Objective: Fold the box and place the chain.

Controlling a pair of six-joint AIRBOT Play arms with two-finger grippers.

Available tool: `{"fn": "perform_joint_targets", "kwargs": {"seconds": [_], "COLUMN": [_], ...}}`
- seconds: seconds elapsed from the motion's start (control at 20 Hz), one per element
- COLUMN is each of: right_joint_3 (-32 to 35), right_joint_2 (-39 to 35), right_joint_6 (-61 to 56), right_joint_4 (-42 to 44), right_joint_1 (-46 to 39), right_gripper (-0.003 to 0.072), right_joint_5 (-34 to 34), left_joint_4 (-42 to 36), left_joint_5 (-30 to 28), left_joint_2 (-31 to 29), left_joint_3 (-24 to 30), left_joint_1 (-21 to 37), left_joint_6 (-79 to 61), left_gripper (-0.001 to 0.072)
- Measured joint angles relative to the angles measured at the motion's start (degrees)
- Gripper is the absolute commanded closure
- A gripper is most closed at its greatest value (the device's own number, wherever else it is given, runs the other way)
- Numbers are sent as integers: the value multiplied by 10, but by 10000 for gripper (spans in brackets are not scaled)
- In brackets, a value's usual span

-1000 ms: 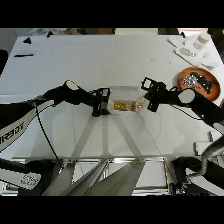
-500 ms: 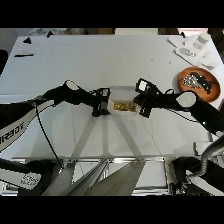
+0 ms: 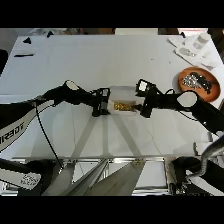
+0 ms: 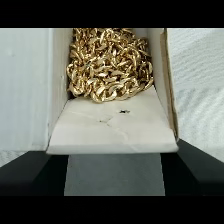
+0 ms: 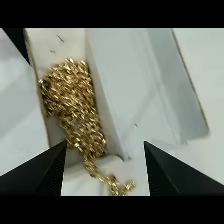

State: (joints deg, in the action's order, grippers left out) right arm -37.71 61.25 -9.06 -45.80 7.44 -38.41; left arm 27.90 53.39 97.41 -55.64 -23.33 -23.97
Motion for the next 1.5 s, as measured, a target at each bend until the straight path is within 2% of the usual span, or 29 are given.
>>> {"fn": "perform_joint_targets", "kwargs": {"seconds": [0.25, 0.5, 0.8, 0.85, 0.9, 0.95, 1.0, 1.25, 1.5], "right_joint_3": [0, 0, 0, 0, 0, 0, 0, 0, 0], "right_joint_2": [18, 84, 143, 150, 157, 163, 167, 170, 130], "right_joint_6": [12, 16, 19, 20, 20, 20, 21, 2, -78], "right_joint_4": [-49, -80, -58, -56, -52, -49, -48, -50, -114], "right_joint_1": [-64, -82, -69, -63, -57, -53, -49, -40, -39], "right_gripper": [169, 170, 170, 195, 319, 516, 677, 676, 676], "right_joint_5": [-19, -22, 23, 30, 35, 34, 30, 51, 60], "left_joint_4": [0, 0, 0, 0, 0, 0, 0, 0, 0], "left_joint_5": [0, 0, 0, 0, 0, 0, 0, 0, 0], "left_joint_2": [0, 0, 0, 0, 0, 0, 0, 0, 0], "left_joint_3": [0, 0, 0, 0, 0, 0, 0, 0, 0], "left_joint_1": [0, 0, 0, 0, 0, 0, 0, 0, 0], "left_joint_6": [0, 0, 0, 0, 0, 0, 0, 0, 0], "left_gripper": [504, 504, 504, 504, 504, 504, 504, 504, 504]}}
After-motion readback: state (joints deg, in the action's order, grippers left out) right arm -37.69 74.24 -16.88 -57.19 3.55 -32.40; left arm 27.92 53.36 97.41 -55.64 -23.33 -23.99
